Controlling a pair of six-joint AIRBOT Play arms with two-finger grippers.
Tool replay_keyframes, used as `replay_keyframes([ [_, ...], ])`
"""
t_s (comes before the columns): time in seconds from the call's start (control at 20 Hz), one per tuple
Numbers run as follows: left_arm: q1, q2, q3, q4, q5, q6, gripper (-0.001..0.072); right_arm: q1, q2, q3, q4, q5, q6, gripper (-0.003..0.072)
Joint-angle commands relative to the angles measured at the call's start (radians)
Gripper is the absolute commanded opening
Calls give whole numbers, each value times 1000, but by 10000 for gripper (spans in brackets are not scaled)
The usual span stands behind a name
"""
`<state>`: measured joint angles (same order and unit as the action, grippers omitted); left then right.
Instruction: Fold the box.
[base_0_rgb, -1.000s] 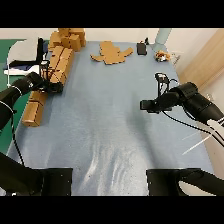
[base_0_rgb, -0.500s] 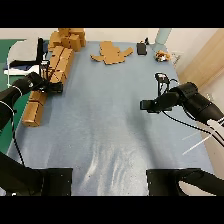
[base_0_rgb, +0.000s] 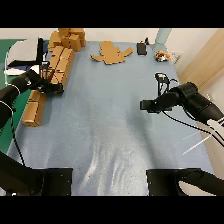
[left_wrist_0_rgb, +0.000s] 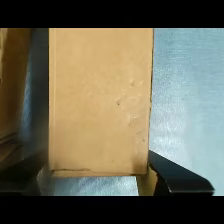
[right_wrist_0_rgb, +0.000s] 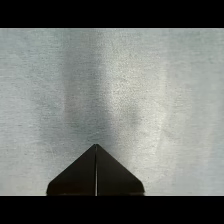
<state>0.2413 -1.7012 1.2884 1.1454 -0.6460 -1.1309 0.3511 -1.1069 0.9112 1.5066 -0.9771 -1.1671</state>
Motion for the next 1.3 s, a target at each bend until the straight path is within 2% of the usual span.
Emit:
replay_keyframes([
  [0.0, 28, 2, 82, 4, -238, -41, 704, 0, 0, 1, 0, 0, 0, 6],
  [0.2, 49, 2, 245, 4, -494, -72, 704, 0, 0, 1, 0, 0, 0, 6],
  [0.4, 39, 2, 401, 2, -666, -75, 688, 0, 0, 1, 0, 0, 0, 6],
  [0.45, 35, 2, 433, -2, -721, -87, 449, 0, 0, 1, 0, 0, 0, 7],
  [0.5, 30, 2, 460, -2, -775, -106, 127, 0, 0, 1, 0, 0, 0, 6],
  [0.55, 21, 2, 484, -4, -817, -119, 16, 0, 0, 1, 0, 0, 0, 6],
  [0.65, -6, 10, 505, -49, -858, -122, 14, 0, 0, 1, 0, 0, 0, 6],
  [0.75, -76, 36, 504, -92, -852, -119, 12, 0, 0, 1, 0, 0, 0, 6],
  [1.05, -458, 58, 494, -83, -780, -124, 12, 0, 0, 1, 0, 0, 0, 6],
  [1.25, -642, 58, 433, 11, -693, -172, 12, 0, 0, 1, 0, 0, 0, 6],
])
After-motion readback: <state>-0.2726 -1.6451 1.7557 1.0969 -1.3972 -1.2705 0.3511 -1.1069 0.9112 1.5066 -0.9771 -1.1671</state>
